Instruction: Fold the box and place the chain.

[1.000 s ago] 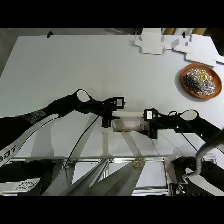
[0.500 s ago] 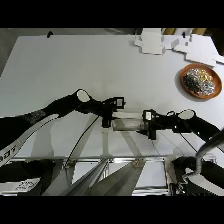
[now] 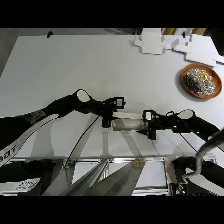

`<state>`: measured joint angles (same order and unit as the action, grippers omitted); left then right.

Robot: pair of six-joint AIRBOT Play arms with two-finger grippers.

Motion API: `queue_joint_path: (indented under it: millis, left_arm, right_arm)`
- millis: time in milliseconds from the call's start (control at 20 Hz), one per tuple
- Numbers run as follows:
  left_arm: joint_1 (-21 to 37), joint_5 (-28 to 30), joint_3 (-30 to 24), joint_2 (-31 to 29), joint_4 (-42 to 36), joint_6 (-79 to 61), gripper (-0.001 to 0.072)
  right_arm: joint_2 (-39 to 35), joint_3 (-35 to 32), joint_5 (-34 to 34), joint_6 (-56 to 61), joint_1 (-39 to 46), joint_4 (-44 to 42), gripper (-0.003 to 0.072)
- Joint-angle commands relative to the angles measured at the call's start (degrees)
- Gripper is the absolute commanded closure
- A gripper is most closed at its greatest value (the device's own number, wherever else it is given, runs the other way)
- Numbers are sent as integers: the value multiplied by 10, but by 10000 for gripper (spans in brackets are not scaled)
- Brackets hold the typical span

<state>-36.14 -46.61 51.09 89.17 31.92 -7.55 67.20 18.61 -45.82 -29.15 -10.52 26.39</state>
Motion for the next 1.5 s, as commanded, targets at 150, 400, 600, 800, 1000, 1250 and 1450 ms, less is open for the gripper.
queue_joint_path:
  millis: [150, 400, 600, 800, 1000, 1250, 1450]
  left_arm:
    - [0, 1, 0, 0, 0, 0, 702]
    - [0, 1, 0, 0, 0, 0, 702]
    - [0, 1, 0, 0, 0, 0, 702]
    - [0, 1, 0, 0, 0, 0, 702]
    - [0, 2, 0, 0, -1, 0, 702]
    - [0, 1, 0, 0, -15, 0, 702]
    - [0, -8, 0, 0, -12, 0, 702]
  right_arm:
    - [1, 0, 2, 2, 0, 3, 283]
    - [1, 0, 2, 2, 0, 3, 283]
    - [1, 0, 2, 2, 0, 3, 283]
    - [1, 0, 2, 2, 0, 3, 283]
    - [1, 0, 2, 2, 0, 3, 283]
    - [1, 0, 2, 2, 0, 3, 283]
    - [1, 0, 2, 2, 0, 3, 283]
